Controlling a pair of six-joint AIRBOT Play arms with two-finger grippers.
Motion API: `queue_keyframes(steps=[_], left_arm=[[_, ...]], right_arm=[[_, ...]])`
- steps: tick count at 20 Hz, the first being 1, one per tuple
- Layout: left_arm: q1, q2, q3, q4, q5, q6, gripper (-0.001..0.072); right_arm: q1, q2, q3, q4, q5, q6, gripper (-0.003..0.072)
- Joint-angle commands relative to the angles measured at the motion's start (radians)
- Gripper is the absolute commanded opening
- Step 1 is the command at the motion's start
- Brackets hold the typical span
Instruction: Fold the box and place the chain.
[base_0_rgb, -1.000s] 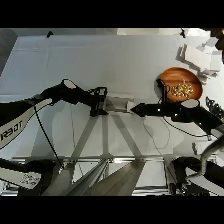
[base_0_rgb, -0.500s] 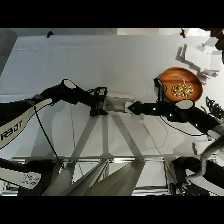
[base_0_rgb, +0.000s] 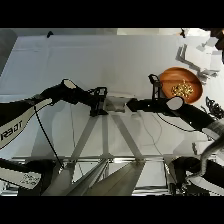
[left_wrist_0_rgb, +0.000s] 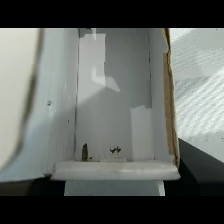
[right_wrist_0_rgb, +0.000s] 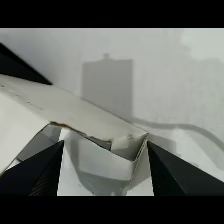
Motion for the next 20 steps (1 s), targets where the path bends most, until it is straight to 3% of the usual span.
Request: queue_keyframes(steps=[1,12,17,20], left_arm=[[0.000,0.000,0.001,0.000,0.000,0.000,0.0433],[0.000,0.000,0.001,0.000,0.000,0.000,0.0433],[0.000,0.000,0.001,0.000,0.000,0.000,0.0433],[0.000,0.000,0.001,0.000,0.000,0.000,0.0433]], right_arm=[[0.053,-0.010,0.028,-0.199,-0.032,0.213,0.0584],[0.088,-0.010,0.053,-0.274,-0.029,0.309,0.0580],[0.147,-0.010,0.053,-0.511,-0.028,0.309,0.0609],[0.150,-0.021,0.053,-0.528,-0.028,0.334,0.0607]])
